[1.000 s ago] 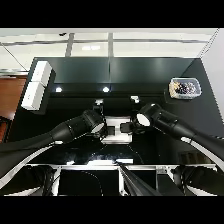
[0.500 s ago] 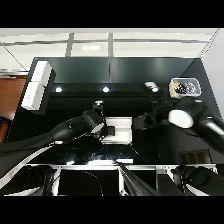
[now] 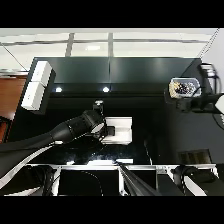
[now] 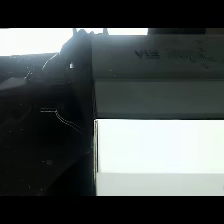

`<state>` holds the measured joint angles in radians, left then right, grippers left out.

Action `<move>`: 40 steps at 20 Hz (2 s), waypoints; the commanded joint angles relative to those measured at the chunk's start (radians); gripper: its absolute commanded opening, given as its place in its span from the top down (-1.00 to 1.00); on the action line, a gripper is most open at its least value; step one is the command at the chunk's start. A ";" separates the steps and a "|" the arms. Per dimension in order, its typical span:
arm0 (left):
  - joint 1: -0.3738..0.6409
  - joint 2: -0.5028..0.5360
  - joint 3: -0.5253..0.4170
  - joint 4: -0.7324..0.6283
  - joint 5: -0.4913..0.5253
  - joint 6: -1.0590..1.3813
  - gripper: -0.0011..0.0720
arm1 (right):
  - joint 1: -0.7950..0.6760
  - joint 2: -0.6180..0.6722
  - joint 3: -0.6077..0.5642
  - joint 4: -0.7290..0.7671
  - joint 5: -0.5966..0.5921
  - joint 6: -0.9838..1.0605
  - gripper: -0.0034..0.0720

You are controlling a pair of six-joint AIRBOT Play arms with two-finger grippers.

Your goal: Fold the box and place the chain.

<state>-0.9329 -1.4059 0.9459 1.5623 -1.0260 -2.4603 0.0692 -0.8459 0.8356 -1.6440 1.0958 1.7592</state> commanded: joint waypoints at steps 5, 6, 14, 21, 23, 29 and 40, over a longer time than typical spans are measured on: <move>0.000 0.000 0.000 0.000 0.002 0.000 0.90 | -0.232 -0.182 -0.002 -0.036 -0.323 0.057 0.19; 0.000 0.000 0.000 0.000 0.003 0.000 0.90 | -0.234 -0.230 0.035 -0.009 -0.341 0.096 0.19; 0.006 0.000 0.000 0.000 0.000 0.000 0.90 | -0.270 -0.655 0.475 0.085 -0.088 0.180 -0.84; 0.006 0.000 0.000 0.000 -0.006 0.000 0.90 | -0.351 -0.811 0.649 0.087 0.048 0.365 -0.83; 0.006 0.000 0.000 0.000 -0.005 0.000 0.90 | -0.370 -0.832 0.661 0.101 0.044 0.396 -0.73; 0.006 0.000 0.000 0.000 -0.005 0.000 0.90 | -0.383 -0.883 0.661 0.110 0.011 0.425 -0.73; 0.006 0.000 0.000 0.000 -0.005 0.000 0.90 | -0.383 -0.924 0.663 0.131 -0.066 0.407 0.23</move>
<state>-0.9272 -1.4059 0.9459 1.5623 -1.0317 -2.4603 -0.3134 -1.7641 1.4975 -1.5173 1.0462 2.1807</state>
